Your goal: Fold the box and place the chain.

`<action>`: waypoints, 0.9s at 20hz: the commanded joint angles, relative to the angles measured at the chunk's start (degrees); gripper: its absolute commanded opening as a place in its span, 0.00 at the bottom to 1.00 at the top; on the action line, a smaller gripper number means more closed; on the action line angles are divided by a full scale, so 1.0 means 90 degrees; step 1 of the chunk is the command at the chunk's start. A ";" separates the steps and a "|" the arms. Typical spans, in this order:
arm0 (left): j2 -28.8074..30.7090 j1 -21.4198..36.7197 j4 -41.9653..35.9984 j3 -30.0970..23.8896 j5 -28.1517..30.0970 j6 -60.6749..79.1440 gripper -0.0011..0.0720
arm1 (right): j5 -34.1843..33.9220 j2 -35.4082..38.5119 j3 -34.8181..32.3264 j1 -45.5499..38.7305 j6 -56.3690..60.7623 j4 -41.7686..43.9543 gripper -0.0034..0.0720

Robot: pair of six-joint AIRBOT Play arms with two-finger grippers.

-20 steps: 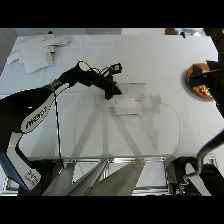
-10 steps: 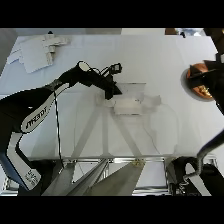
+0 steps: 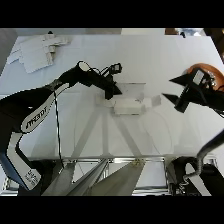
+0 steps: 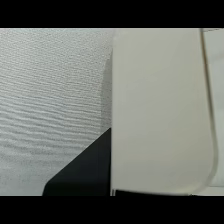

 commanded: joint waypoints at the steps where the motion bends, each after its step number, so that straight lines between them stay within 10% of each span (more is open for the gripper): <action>1: -0.0002 0.0000 0.0002 -0.0002 0.0002 0.0002 0.03 | 0.0916 0.0005 0.0034 0.0000 -0.0299 -0.0015 0.78; 8: -0.0002 0.0000 0.0000 -0.0002 0.0002 0.0002 0.03 | 0.0903 0.0005 0.0034 0.0000 -0.0304 -0.0017 0.78; 18: -0.0002 0.0000 0.0000 -0.0002 0.0002 0.0000 0.03 | -0.1598 -0.0656 -0.0901 0.0763 -0.0223 0.0119 0.78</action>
